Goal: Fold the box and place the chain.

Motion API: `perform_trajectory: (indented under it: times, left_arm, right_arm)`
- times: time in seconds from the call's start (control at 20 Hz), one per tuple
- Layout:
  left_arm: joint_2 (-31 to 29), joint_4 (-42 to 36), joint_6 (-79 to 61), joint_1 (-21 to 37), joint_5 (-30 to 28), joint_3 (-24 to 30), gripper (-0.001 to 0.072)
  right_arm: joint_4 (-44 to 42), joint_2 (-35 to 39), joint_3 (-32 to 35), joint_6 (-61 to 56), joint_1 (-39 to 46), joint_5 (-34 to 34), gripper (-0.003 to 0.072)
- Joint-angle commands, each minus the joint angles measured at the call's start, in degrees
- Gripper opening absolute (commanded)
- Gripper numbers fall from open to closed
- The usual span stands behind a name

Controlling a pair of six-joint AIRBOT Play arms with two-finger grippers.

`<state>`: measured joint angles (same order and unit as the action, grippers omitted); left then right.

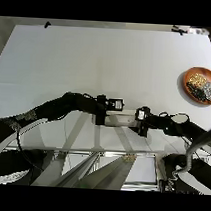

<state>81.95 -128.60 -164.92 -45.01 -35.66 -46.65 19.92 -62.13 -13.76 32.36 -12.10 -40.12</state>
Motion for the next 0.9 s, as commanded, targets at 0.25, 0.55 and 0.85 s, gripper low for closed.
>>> perform_trajectory:
  times: [0.25,0.55,0.85]
  left_arm:
    - [0.0,0.1,0.0,0.0,-0.1,0.0,0.0013]
    - [0.0,0.1,0.0,0.0,-0.1,0.0,0.0013]
    - [0.0,0.1,0.0,0.0,-0.1,0.0,0.0013]
  right_arm:
    - [2.4,0.0,-3.5,-6.9,5.9,-7.1,0.0708]
    - [2.1,-0.1,-3.5,-3.0,5.0,-6.7,0.0663]
    - [2.8,-0.9,-3.5,-1.8,4.9,-5.2,0.0522]
